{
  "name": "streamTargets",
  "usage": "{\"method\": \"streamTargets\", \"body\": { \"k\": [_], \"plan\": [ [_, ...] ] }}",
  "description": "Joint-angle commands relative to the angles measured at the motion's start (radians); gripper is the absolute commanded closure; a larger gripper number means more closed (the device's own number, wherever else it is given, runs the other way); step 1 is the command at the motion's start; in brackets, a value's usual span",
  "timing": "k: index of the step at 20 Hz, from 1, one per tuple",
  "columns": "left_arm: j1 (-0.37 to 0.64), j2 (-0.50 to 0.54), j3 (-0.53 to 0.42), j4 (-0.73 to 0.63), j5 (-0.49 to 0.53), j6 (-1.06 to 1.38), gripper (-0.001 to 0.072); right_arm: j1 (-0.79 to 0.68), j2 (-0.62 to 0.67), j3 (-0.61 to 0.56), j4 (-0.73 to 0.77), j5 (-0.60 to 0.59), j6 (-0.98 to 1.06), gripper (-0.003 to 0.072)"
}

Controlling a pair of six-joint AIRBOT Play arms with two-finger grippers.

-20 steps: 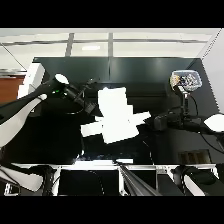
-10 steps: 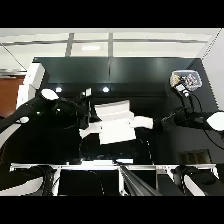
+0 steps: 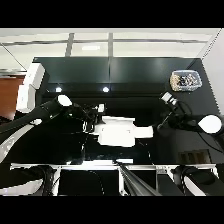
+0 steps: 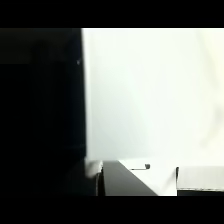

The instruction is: Fold the box and place the chain.

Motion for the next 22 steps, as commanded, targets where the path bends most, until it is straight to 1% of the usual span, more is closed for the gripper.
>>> {"method": "streamTargets", "body": {
  "k": [1,3,7,12,15,17,18,21,22],
  "plan": [
    [-0.01,-0.008,0.001,0.011,0.035,0.015,0.0684,0.086,-0.03,-0.039,-0.023,-0.039,-0.135,-0.0011],
    [-0.01,-0.008,0.001,0.011,0.039,-0.021,0.0684,0.13,-0.049,-0.043,-0.02,-0.048,-0.199,-0.0011],
    [-0.005,-0.009,-0.009,0.011,0.023,-0.043,0.0684,0.179,-0.105,-0.043,0.051,-0.072,-0.27,-0.0011],
    [-0.005,-0.008,-0.009,0.01,0.016,-0.089,0.0684,0.222,-0.187,-0.046,0.213,-0.063,-0.452,-0.001],
    [-0.005,-0.008,-0.009,0.01,0.019,-0.089,0.0684,0.222,-0.222,-0.046,0.166,-0.044,-0.486,-0.0011],
    [-0.005,-0.008,-0.009,0.01,0.019,-0.089,0.0684,0.227,-0.234,-0.05,0.154,-0.009,-0.528,-0.001],
    [-0.005,-0.008,-0.009,0.01,0.019,-0.089,0.0684,0.234,-0.234,-0.058,0.158,-0.012,-0.529,-0.0011],
    [-0.005,-0.008,-0.009,0.01,0.019,-0.089,0.0684,0.286,-0.234,-0.079,0.228,-0.061,-0.528,-0.0011],
    [-0.005,-0.008,-0.009,0.01,0.019,-0.089,0.0684,0.308,-0.234,-0.088,0.237,-0.095,-0.51,-0.001]
  ]
}}
